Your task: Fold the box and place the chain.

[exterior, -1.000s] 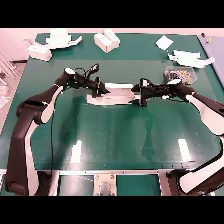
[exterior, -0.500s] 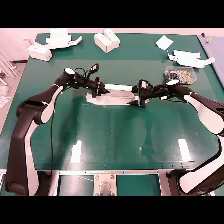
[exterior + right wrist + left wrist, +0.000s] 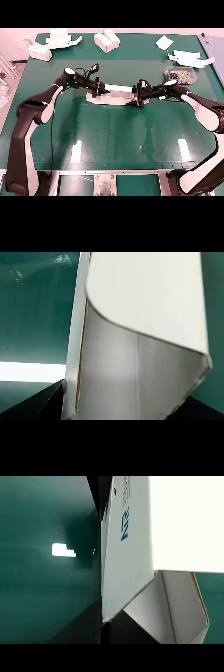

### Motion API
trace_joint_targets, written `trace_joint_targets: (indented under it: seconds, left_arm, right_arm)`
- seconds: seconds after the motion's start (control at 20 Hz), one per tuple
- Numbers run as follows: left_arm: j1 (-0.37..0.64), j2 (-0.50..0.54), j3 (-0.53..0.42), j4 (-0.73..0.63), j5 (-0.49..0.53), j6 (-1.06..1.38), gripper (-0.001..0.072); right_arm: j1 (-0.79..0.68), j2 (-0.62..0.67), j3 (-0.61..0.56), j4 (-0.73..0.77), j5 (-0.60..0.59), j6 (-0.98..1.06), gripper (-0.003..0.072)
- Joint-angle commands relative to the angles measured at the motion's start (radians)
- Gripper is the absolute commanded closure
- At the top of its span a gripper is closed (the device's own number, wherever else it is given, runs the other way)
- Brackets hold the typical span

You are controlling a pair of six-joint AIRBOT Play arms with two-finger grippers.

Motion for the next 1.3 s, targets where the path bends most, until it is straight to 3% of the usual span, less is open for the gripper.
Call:
trace_joint_targets:
  seconds: [0.0, 0.3, 1.25]
  left_arm:
    - [0.000, -0.001, 0.000, 0.000, 0.004, 0.000, 0.0688]
    - [0.000, -0.001, 0.000, 0.000, 0.005, 0.000, 0.0688]
    - [-0.001, -0.001, 0.000, 0.000, 0.005, 0.000, 0.0688]
  right_arm:
    - [0.000, -0.019, 0.011, -0.002, 0.016, 0.006, 0.0047]
    - [-0.003, -0.027, 0.038, -0.082, 0.021, 0.063, 0.0047]
    - [0.010, -0.038, 0.051, -0.077, 0.034, 0.089, 0.0049]
